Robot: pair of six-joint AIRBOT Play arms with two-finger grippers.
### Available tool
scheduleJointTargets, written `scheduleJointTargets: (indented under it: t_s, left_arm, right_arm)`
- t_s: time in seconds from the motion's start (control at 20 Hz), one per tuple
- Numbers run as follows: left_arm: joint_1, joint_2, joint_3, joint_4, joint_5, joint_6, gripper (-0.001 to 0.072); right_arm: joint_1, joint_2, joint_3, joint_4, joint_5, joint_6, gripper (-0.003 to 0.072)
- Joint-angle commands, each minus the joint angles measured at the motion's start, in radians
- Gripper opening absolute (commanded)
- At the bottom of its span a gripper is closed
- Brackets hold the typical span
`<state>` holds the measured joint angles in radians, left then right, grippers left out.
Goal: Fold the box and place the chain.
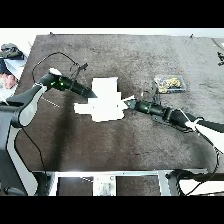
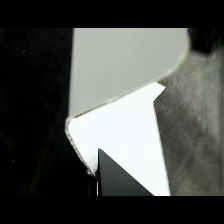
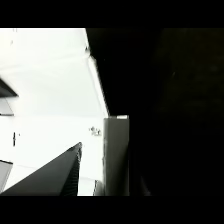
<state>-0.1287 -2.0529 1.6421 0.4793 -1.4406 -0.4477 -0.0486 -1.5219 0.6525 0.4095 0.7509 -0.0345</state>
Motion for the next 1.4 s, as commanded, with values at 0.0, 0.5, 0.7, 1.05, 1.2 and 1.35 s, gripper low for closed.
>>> scheduleJointTargets:
  t_s: [0.0,0.5,0.7,1.05,1.2,1.35]
  left_arm:
    - [0.001,0.001,0.001,-0.001,0.0,0.182,0.0012]
    - [0.001,0.051,0.015,-0.008,0.126,0.496,0.0006]
    - [0.001,0.05,0.01,-0.004,0.148,0.587,0.0008]
    - [0.001,0.006,0.01,0.016,0.194,0.697,0.0011]
    - [0.001,-0.013,0.0,0.018,0.204,0.748,0.0011]
    - [0.001,-0.013,-0.002,0.016,0.209,0.787,0.0012]
  right_arm:
    - [-0.098,0.042,0.0,-0.014,0.069,0.001,0.0355]
    - [-0.217,0.071,0.0,-0.175,0.125,0.083,0.0356]
    - [-0.216,0.071,0.0,-0.182,0.129,0.083,0.0356]
    - [-0.216,0.071,0.0,-0.198,0.171,0.064,0.0356]
    - [-0.216,0.072,0.0,-0.205,0.202,-0.028,0.0355]
    - [-0.216,0.071,0.001,-0.205,0.213,-0.075,0.0356]
